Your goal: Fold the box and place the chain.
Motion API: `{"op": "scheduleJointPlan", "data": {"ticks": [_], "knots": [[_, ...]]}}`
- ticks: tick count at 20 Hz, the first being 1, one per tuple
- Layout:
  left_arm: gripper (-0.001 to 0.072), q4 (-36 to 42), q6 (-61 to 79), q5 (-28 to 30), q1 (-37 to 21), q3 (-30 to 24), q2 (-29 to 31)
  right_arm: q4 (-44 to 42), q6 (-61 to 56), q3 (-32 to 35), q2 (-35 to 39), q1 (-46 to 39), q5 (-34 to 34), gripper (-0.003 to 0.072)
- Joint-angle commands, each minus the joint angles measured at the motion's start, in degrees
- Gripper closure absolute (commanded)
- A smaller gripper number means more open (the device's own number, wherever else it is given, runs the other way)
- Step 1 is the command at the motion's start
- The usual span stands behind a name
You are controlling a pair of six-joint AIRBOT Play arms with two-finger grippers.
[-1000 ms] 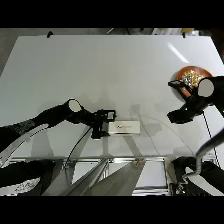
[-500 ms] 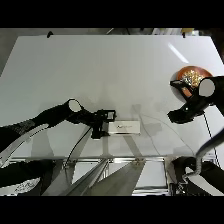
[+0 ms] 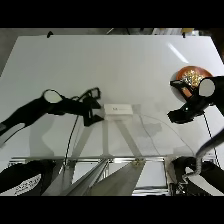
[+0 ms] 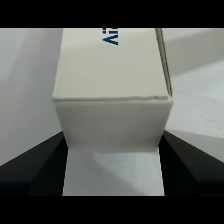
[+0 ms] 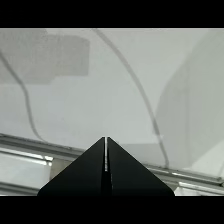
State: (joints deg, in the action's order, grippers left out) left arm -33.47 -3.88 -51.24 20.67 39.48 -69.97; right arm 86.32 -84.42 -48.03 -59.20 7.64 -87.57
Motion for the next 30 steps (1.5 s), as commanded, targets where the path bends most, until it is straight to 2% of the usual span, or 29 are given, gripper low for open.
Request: {"op": "scheduleJointPlan", "data": {"ticks": [1, 3, 5, 7, 9, 11, 13, 17, 18, 20, 21, 25, 27, 30], "knots": [[0.0395, -4.35, -10.88, -1.60, -12.59, 0.07, 8.87, 0.00, -0.02, -0.07, 0.04, -0.02, -0.02, 0.0670], [0.0397, -11.63, -17.84, -1.51, -20.48, 0.07, 12.00, 0.00, -0.02, -0.07, 0.04, -0.02, -0.02, 0.0670], [0.0396, -18.10, -23.32, -1.53, -28.30, 0.07, 12.68, 0.00, -0.02, -0.07, 0.04, -0.02, -0.02, 0.0670], [0.0396, -19.76, -27.39, -0.42, -35.82, -0.24, 12.41, 0.00, -0.02, -0.07, 0.04, -0.02, -0.02, 0.0670], [0.0396, -22.25, -29.18, -1.07, -40.94, -0.92, 12.20, 0.00, -0.02, -0.07, 0.04, -0.02, -0.04, 0.0670], [0.0396, -28.76, -35.06, -0.57, -44.02, -1.81, 12.20, 0.00, -0.02, -0.07, 0.04, -0.02, -0.04, 0.0670], [0.0394, -34.82, -40.63, -0.61, -45.59, -2.99, 12.20, -0.02, -0.02, -0.07, 0.04, -0.02, -0.02, 0.0670], [0.0389, -37.31, -42.84, -1.33, -45.86, -8.79, 12.22, 0.00, -0.02, -0.07, 0.04, -0.02, -0.02, 0.0670], [0.0336, -37.31, -42.84, -1.22, -45.72, -10.36, 12.28, 0.00, -0.02, -0.07, 0.04, -0.02, -0.04, 0.0670], [0.0121, -37.31, -42.97, -1.33, -45.59, -12.07, 12.31, 0.00, -0.02, -0.07, 0.04, -0.02, -0.02, 0.0670], [0.0046, -37.33, -44.28, -1.46, -45.59, -12.11, 12.33, 0.00, -0.02, -0.07, 0.04, -0.02, -0.04, 0.0670], [0.0044, -38.21, -46.58, -2.64, -45.57, -12.11, 15.04, 0.00, -0.02, -0.07, 0.04, -0.02, -0.04, 0.0670], [0.0046, -38.12, -46.60, -3.10, -45.55, -12.11, 19.69, 0.00, -0.02, -0.07, 0.04, -0.02, -0.04, 0.0670], [0.0067, -38.01, -46.75, -4.04, -43.82, -12.11, 30.45, 0.00, -0.02, -0.07, 0.04, -0.02, -0.04, 0.0670]]}}
